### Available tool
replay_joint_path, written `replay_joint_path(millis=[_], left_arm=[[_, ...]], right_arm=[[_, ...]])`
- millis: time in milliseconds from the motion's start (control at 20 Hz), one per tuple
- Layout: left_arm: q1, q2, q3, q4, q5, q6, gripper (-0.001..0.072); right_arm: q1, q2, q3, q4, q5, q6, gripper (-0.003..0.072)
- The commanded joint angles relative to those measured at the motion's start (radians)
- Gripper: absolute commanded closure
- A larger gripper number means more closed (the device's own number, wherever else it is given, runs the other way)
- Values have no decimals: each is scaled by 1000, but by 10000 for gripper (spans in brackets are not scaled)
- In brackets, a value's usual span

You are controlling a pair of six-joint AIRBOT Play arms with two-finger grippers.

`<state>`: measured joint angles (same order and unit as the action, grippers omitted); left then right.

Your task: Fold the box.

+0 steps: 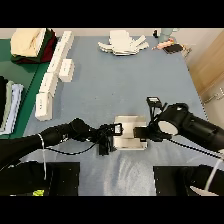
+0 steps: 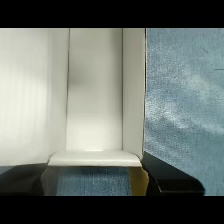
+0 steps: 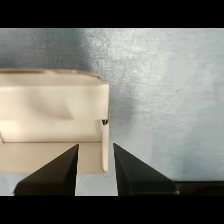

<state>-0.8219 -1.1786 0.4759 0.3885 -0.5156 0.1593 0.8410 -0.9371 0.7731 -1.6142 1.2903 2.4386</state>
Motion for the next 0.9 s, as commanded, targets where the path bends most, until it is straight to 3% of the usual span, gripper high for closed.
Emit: replay_joint_path(millis=[0, 50, 100, 200, 400, 550, 650, 850], left_arm=[[0, 0, 1, 0, 0, 0, 192], [0, 0, 1, 0, 0, 0, 193], [0, 0, 1, 0, 0, 0, 192], [0, 0, 1, 0, 0, 0, 192], [-1, 0, 1, 0, 0, 0, 192], [0, 0, 1, 0, 0, 0, 192], [-1, 0, 1, 0, 0, 0, 192], [-1, 0, 1, 0, 0, 0, 192]], right_arm=[[-58, 120, 0, -97, 97, 5, 410], [-111, 132, 0, -126, 108, -26, 596], [-181, 132, 0, -117, 105, -93, 681], [-363, 90, 0, -5, 51, -288, 683], [-693, -113, 1, 453, -87, -743, 683], [-843, -307, 4, 926, -63, -1110, 683], [-875, -419, 33, 1151, 31, -1275, 683], [-825, -497, 103, 1196, 171, -1314, 682]])
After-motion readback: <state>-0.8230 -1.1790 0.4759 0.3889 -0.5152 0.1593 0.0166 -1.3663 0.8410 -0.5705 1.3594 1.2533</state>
